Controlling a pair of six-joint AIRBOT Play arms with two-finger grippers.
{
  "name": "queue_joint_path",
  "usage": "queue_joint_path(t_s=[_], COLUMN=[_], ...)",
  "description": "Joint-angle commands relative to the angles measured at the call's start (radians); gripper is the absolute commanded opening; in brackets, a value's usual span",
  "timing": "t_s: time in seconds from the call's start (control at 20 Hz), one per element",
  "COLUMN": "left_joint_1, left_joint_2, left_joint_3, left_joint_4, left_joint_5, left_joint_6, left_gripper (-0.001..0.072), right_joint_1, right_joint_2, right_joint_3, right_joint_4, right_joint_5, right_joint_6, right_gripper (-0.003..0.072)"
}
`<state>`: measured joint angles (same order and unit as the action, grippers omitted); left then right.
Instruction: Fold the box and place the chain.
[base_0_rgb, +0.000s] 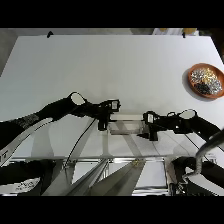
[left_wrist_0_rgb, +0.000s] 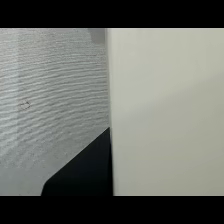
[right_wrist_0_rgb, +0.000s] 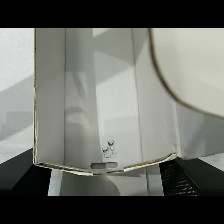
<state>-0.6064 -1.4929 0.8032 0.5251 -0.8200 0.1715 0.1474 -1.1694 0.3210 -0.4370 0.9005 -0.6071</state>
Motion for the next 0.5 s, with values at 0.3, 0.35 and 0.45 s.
queue_joint_path(t_s=[0.3,0.35,0.45], left_joint_1=[0.0,0.0,0.0], left_joint_2=[0.0,0.0,0.0], left_joint_3=[0.001,0.001,0.001], left_joint_4=[0.0,0.0,0.0], left_joint_5=[0.0,0.0,-0.001], left_joint_6=[0.0,0.0,0.0], left_gripper=[0.001,0.001,0.001], right_joint_1=[0.029,0.037,0.039], right_joint_2=[-0.026,-0.027,-0.027], right_joint_3=[0.003,0.003,0.003], right_joint_4=[0.018,0.024,0.025], right_joint_5=[-0.034,-0.039,-0.049], right_joint_6=[-0.023,-0.023,-0.023], right_gripper=[0.0571,0.0571,0.0568])
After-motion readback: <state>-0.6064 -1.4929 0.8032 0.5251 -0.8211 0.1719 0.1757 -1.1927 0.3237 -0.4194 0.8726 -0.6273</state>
